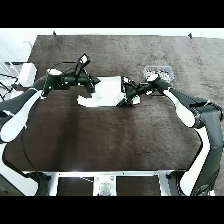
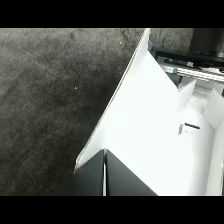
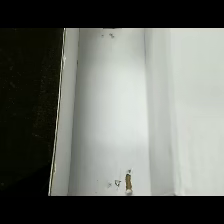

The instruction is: Fold the box and place the chain.

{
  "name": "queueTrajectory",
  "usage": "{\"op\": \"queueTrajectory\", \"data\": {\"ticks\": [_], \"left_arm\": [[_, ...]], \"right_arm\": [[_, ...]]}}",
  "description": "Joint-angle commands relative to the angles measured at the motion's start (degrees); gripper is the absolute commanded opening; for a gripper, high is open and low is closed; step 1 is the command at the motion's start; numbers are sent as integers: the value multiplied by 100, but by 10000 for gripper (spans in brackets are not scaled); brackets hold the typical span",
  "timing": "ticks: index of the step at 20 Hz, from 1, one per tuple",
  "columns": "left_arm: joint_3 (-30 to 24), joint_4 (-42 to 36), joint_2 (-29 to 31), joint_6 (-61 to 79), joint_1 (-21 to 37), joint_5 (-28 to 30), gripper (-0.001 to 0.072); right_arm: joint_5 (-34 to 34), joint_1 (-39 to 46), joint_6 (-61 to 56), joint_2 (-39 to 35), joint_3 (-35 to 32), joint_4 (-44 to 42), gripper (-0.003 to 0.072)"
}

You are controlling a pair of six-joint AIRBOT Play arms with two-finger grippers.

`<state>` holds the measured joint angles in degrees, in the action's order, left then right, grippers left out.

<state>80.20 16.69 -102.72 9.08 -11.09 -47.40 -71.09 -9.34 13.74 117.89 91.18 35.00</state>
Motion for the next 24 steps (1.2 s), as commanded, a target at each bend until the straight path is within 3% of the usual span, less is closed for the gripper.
{"op": "queueTrajectory", "data": {"ticks": [1, 6, 17, 20, 24], "left_arm": [[144, 70, -271, -136, 2, -9, 16], [144, 138, -579, -155, 2, 44, 17], [146, 179, -627, -111, 2, -22, 18], [149, 240, -533, -109, 2, -63, 18], [192, 942, -116, -111, 2, -129, 18]], "right_arm": [[-2, 2, 0, 0, 0, 0, 475], [-2, 2, 0, 0, 0, 0, 475], [-2, 2, 0, 0, 0, 0, 475], [-2, 2, 0, 0, 0, 0, 475], [-2, 2, 0, 0, 0, 0, 475]]}}
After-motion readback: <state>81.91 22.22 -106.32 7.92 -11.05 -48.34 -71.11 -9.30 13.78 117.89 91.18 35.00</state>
